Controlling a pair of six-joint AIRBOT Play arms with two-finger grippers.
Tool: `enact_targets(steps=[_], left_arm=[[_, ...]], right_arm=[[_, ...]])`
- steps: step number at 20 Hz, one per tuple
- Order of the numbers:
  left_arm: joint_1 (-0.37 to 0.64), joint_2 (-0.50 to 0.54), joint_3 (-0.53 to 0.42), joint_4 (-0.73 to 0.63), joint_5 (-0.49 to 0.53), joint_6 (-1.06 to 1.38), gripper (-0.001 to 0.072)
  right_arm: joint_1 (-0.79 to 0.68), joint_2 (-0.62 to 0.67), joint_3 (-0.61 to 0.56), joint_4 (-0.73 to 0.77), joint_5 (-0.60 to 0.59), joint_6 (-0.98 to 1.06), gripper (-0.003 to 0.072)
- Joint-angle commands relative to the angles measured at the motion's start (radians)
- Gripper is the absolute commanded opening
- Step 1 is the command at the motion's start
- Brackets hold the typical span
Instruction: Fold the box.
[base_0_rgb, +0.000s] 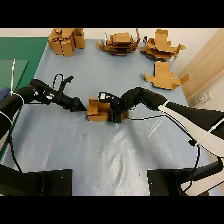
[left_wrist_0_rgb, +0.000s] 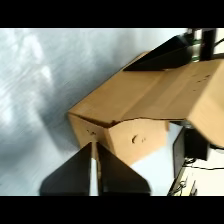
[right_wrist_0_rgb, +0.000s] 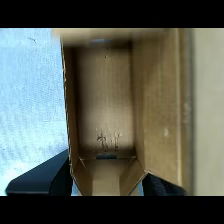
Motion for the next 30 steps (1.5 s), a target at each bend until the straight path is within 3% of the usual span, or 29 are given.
enact_targets(steps=[1,5,6,7,11,15,20,26,30], left_arm=[[-0.001,0.000,0.002,-0.099,-0.017,0.048,0.0363],[-0.017,0.000,0.002,-0.073,-0.062,0.063,0.0381],[-0.027,0.000,0.002,-0.054,-0.055,0.060,0.0493],[-0.040,0.000,0.002,-0.033,-0.047,0.054,0.0546],[-0.086,0.002,0.002,0.048,-0.042,-0.022,0.0547],[-0.122,0.064,0.005,0.201,0.089,-0.231,0.0547],[-0.192,0.151,0.028,0.351,0.161,-0.437,0.0546],[-0.314,0.153,0.056,0.473,0.245,-0.561,0.0546],[-0.352,0.153,0.062,0.573,0.251,-0.681,0.0546]], right_arm=[[0.001,0.001,0.000,0.001,-0.006,0.000,0.0506],[0.001,0.001,0.000,0.001,-0.006,-0.001,0.0506],[0.001,0.001,0.000,0.000,-0.006,-0.001,0.0506],[0.001,0.001,0.000,0.000,-0.006,-0.001,0.0506],[0.001,0.001,0.000,0.000,-0.006,-0.001,0.0507],[0.001,0.001,0.000,0.000,-0.006,-0.001,0.0506],[0.001,0.001,0.000,0.001,-0.005,-0.001,0.0506],[0.001,0.001,0.000,0.001,-0.006,-0.001,0.0506],[0.001,0.001,0.000,0.001,-0.006,-0.001,0.0506]])
